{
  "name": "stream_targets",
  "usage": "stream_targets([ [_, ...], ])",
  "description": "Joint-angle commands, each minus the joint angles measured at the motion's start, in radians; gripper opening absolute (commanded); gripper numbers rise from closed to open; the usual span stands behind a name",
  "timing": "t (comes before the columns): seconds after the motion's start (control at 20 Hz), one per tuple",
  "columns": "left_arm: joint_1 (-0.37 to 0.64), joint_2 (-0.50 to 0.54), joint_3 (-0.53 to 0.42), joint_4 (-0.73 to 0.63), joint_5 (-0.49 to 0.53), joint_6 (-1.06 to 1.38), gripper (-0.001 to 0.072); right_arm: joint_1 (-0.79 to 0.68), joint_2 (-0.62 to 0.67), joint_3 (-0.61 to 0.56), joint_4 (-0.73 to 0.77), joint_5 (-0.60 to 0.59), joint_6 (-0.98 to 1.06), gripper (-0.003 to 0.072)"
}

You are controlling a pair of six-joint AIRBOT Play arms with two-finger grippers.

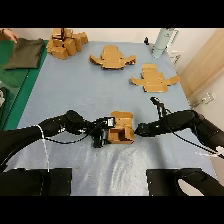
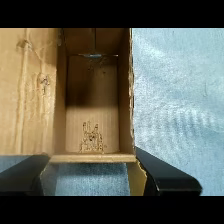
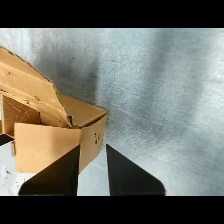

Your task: Fold the box.

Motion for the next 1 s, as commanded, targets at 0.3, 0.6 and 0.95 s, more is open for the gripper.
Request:
stream_targets([
  [0.3, 0.001, -0.001, 0.001, 0.0, 0.0, 0.0, 0.0504, 0.014, -0.004, 0.01, 0.003, -0.026, 0.016, 0.0607],
  [0.6, 0.001, -0.001, 0.001, 0.0, 0.0, 0.0, 0.0504, 0.223, -0.085, 0.05, -0.121, 0.087, 0.217, 0.0563],
  [0.95, 0.001, -0.001, 0.001, 0.0, 0.0, 0.0, 0.0503, 0.485, -0.287, 0.272, -0.607, -0.103, 0.76, 0.0563],
])
